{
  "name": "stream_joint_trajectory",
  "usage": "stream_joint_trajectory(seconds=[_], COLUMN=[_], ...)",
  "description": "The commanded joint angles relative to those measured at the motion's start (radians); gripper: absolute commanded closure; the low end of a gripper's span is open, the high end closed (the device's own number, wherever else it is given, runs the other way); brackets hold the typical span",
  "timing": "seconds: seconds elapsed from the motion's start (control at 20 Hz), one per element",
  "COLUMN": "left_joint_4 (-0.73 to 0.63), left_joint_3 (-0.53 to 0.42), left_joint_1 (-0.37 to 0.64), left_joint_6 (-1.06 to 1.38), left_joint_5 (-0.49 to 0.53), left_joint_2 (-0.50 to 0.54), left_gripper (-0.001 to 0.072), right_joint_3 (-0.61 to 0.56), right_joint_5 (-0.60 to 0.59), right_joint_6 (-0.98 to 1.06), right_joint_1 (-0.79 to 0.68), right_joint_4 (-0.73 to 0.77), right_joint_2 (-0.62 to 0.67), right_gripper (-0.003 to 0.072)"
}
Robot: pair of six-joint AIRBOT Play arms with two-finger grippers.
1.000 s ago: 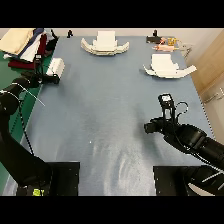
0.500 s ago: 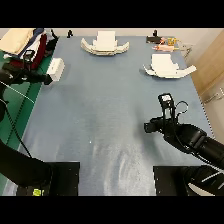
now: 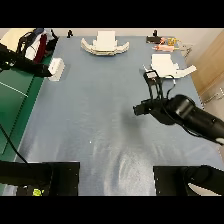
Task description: Fold the box.
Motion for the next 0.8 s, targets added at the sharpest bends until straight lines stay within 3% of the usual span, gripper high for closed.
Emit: stream_joint_trajectory(seconds=[0.0,0.15,0.4,0.55,0.75], left_joint_4=[0.0,-0.001,-0.002,-0.002,-0.007], left_joint_3=[-0.048,-0.228,-0.6,-0.688,-0.693], left_joint_1=[-0.117,-0.212,-0.375,-0.448,-0.493], left_joint_6=[-0.096,-0.148,-0.219,-0.233,-0.251], left_joint_5=[-0.087,-0.037,0.222,0.257,0.199], left_joint_2=[0.101,0.207,0.414,0.461,0.46], left_gripper=[0.0699,0.0699,0.0699,0.0696,0.0696], right_joint_3=[0.223,0.274,0.274,0.274,0.274], right_joint_5=[-0.185,-0.235,-0.236,-0.241,-0.241], right_joint_6=[-0.196,-0.254,-0.254,-0.254,-0.254], right_joint_1=[0.001,0.002,0.002,0.002,0.002], right_joint_4=[0.215,0.356,0.366,0.366,0.365], right_joint_2=[-0.178,-0.232,-0.233,-0.233,-0.233], right_gripper=[0.0684,0.0683,0.0683,0.0683,0.0684])
